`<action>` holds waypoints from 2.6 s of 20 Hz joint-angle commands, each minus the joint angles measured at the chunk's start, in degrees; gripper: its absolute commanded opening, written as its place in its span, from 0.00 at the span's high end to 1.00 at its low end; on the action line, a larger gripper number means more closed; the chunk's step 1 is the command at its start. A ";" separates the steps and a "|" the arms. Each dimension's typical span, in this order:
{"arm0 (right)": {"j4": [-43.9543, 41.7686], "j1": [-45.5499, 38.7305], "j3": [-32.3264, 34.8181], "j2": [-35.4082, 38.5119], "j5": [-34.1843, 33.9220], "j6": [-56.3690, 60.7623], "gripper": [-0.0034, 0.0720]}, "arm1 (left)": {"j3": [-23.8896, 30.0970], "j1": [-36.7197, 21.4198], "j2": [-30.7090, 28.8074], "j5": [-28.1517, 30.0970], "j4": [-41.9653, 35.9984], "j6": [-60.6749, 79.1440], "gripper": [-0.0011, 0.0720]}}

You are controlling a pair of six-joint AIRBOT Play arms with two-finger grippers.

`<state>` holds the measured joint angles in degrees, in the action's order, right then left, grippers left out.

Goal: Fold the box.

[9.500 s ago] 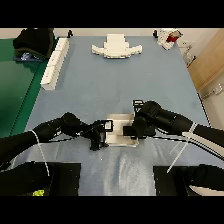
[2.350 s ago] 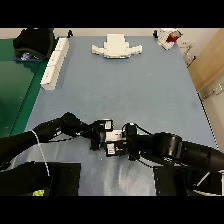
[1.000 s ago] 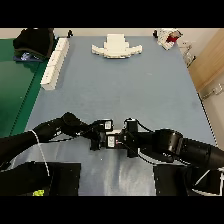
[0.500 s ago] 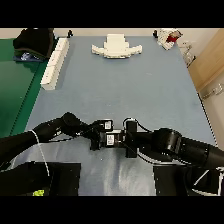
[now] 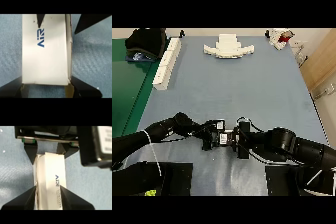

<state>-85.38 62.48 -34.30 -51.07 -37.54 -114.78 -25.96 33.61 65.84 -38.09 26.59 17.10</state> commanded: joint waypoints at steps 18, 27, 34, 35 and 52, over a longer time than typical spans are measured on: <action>1.29 -0.07 18.56 8.33 37.68 50.66 0.95 | 0.00 0.00 -0.04 0.04 0.00 -0.02 0.30; 3.08 -2.78 19.45 5.92 37.05 50.71 0.95 | 0.00 0.00 -0.04 0.04 0.00 -0.02 0.30; 3.08 -2.71 21.81 4.87 37.83 50.71 0.95 | 0.00 0.00 -0.04 0.07 0.00 -0.02 0.30; 3.08 -2.73 22.23 4.83 38.25 50.71 0.95 | 0.00 0.00 -0.04 0.04 0.00 -0.02 0.30; 3.08 -2.73 23.41 2.95 40.98 50.71 0.95 | 0.00 0.00 -0.04 0.04 0.00 -0.02 0.30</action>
<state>-82.30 59.68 -10.87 -48.07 3.18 -64.07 -25.96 33.61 65.87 -38.02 26.57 17.06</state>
